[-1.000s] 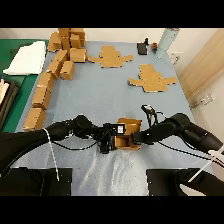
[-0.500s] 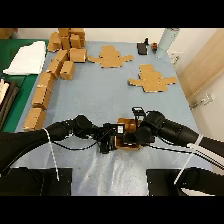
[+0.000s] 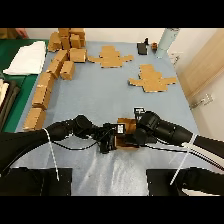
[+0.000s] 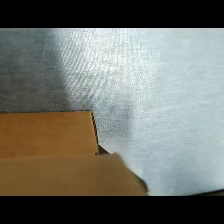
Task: Fold the box.
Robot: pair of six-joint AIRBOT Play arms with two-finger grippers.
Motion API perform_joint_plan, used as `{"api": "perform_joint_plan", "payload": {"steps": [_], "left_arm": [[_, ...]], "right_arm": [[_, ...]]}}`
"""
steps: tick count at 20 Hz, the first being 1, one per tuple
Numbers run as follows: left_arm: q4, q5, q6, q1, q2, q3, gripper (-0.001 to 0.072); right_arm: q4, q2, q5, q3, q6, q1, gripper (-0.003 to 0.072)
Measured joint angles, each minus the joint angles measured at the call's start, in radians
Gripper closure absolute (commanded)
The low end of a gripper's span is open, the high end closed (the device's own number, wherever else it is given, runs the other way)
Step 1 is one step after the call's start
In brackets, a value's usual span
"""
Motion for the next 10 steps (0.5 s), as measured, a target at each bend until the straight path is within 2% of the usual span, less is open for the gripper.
{"api": "perform_joint_plan", "payload": {"steps": [4, 5, 6, 7, 9, 10], "left_arm": [[-0.001, 0.0, -0.002, 0.0, 0.0, 0.0, 0.0236], [-0.001, 0.0, -0.002, 0.0, 0.0, 0.0, 0.0236], [-0.001, 0.0, -0.003, 0.0, 0.0, 0.0, 0.0236], [-0.001, 0.0, -0.004, 0.0, 0.0, 0.0, 0.0236], [-0.004, 0.0, -0.008, 0.0, 0.0, 0.0, 0.0236], [-0.004, 0.0, -0.008, 0.0, 0.0, 0.0, 0.0236]], "right_arm": [[-0.002, 0.001, -0.005, 0.002, 0.008, -0.001, 0.0269], [-0.002, 0.002, -0.005, 0.002, 0.008, -0.001, 0.04], [0.001, 0.0, -0.006, 0.002, 0.009, -0.001, 0.0648], [0.002, 0.001, -0.005, 0.002, 0.011, -0.001, 0.0681], [0.008, 0.002, -0.002, 0.003, 0.018, -0.002, 0.0681], [0.006, 0.002, -0.002, 0.003, 0.015, -0.002, 0.0552]]}}
